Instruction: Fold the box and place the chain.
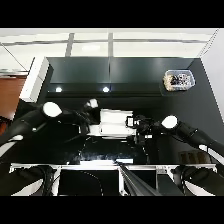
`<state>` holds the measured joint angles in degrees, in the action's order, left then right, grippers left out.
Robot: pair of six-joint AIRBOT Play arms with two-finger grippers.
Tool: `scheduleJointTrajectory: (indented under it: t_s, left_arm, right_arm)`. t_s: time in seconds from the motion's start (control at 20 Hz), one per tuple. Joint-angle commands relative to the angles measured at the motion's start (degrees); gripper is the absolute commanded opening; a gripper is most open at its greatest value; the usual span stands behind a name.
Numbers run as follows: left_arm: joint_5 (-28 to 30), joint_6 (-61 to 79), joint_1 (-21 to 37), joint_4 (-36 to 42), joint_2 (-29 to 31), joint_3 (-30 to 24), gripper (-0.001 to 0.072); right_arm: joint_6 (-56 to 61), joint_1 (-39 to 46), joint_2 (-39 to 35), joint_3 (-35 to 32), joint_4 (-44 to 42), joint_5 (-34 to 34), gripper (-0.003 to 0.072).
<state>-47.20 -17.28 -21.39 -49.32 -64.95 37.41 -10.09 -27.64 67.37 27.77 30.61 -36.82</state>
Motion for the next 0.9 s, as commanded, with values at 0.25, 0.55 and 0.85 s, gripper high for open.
scheduleJointTrajectory:
  t_s: [0.25, 0.55, 0.85]
  left_arm:
    - [-20.0, -28.2, 32.9, -0.5, 3.2, -1.4, 0.0027]
    - [-18.0, -42.5, 28.2, 10.7, -7.0, -9.6, 0.0027]
    - [-15.0, -36.6, 13.8, 17.2, -16.7, -4.7, 0.0026]
  right_arm:
    - [0.0, 0.0, 0.0, 0.0, 0.0, 0.0, 0.0471]
    - [0.0, 0.0, 0.0, 0.0, 0.0, 0.0, 0.0471]
    - [0.0, 0.0, 0.0, 0.0, 0.1, 0.0, 0.0471]
